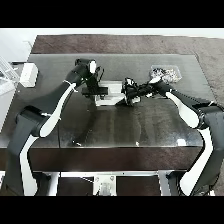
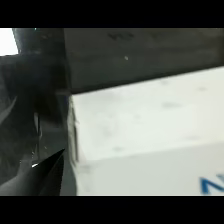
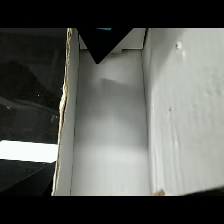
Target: Fold the box and place the chain.
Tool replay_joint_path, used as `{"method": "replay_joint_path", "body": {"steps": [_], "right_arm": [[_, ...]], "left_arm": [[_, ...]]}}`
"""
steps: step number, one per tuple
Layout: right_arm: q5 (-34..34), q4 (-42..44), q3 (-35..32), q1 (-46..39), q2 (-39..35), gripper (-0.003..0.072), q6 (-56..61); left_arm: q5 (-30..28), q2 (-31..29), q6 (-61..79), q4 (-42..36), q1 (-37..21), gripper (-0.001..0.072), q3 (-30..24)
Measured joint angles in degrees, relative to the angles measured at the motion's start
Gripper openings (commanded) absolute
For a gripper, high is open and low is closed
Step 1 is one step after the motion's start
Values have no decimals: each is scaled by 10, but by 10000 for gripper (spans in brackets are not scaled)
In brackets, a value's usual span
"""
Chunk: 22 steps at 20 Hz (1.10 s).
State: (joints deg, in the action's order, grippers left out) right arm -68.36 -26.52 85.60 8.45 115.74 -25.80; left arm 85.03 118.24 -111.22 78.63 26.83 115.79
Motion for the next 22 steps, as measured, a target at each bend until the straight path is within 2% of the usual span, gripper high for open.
{"method": "replay_joint_path", "body": {"steps": [9, 13, 17, 18, 19, 20, 22], "right_arm": [[-1, 1, 0, 0, 0, 495, 1], [-1, 1, 0, 0, 0, 495, 1], [-1, 1, 0, 0, 0, 495, 1], [-1, 1, 0, 0, 0, 495, 1], [-1, 1, 0, 0, 0, 495, 1], [-1, 1, 0, 0, 0, 495, 1], [-1, 1, 0, 0, 0, 496, 1]], "left_arm": [[27, -63, 118, -23, -40, 532, 10], [32, -97, 292, -35, -82, 532, 2], [-7, -106, 500, -110, -141, 532, -63], [-15, -107, 549, -130, -155, 548, -82], [-25, -109, 605, -148, -167, 667, -101], [-38, -110, 659, -164, -175, 720, -118], [-72, -109, 781, -210, -189, 720, -157]]}}
